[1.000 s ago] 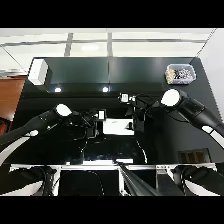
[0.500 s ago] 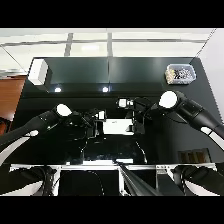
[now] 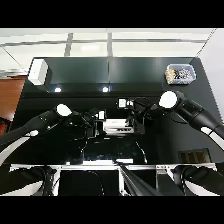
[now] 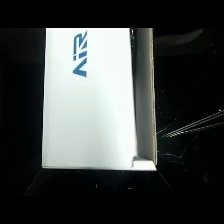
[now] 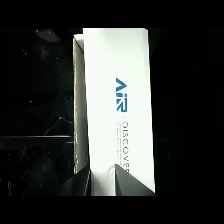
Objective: Fold the box and place the chain.
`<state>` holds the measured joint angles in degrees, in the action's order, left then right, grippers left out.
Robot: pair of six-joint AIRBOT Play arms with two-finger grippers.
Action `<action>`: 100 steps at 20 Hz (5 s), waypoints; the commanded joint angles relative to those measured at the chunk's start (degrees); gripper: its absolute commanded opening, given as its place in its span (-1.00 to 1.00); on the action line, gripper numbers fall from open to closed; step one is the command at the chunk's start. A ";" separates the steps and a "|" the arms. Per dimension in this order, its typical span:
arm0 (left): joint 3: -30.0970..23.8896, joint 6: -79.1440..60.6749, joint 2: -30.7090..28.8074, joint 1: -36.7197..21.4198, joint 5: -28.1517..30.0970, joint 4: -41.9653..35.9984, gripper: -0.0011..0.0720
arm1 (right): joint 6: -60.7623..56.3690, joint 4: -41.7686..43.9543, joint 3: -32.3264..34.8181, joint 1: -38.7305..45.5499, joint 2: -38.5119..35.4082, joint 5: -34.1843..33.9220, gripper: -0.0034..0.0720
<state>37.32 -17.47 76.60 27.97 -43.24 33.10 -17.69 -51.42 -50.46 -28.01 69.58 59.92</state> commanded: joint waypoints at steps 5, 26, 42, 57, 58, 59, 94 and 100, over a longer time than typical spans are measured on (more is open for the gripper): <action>0.00 -0.11 0.04 0.02 0.07 0.02 -0.19 | -0.07 -0.31 0.02 -0.02 0.02 0.33 -0.46; 0.00 -0.13 0.04 0.02 0.04 0.02 -0.18 | -0.28 -0.26 2.27 0.00 -0.13 1.51 -0.21; 0.00 -0.13 0.04 0.02 0.04 0.04 -0.18 | -35.45 34.75 17.09 6.78 -3.69 -7.34 -0.88; 0.00 -0.13 0.04 0.02 0.02 0.04 -0.18 | -38.03 29.92 17.97 6.75 -0.02 -12.66 -0.88; 0.00 -0.13 0.04 0.02 0.02 0.04 -0.18 | -38.03 29.90 17.97 6.78 -0.02 -12.70 -0.88; 0.00 -0.13 0.04 0.02 0.02 0.04 -0.18 | -38.03 29.70 17.97 6.78 -0.02 -12.96 -0.89; 21.03 35.95 5.70 8.07 -6.67 3.43 0.98 | -36.68 17.73 12.81 49.55 -18.67 26.40 -0.88; 22.75 36.15 9.03 8.94 -7.61 3.78 0.98 | -35.06 17.66 12.81 49.55 -18.67 26.36 -0.88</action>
<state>59.13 17.65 84.25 36.49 -50.13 36.62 -53.47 -33.69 -37.74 21.50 50.94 86.48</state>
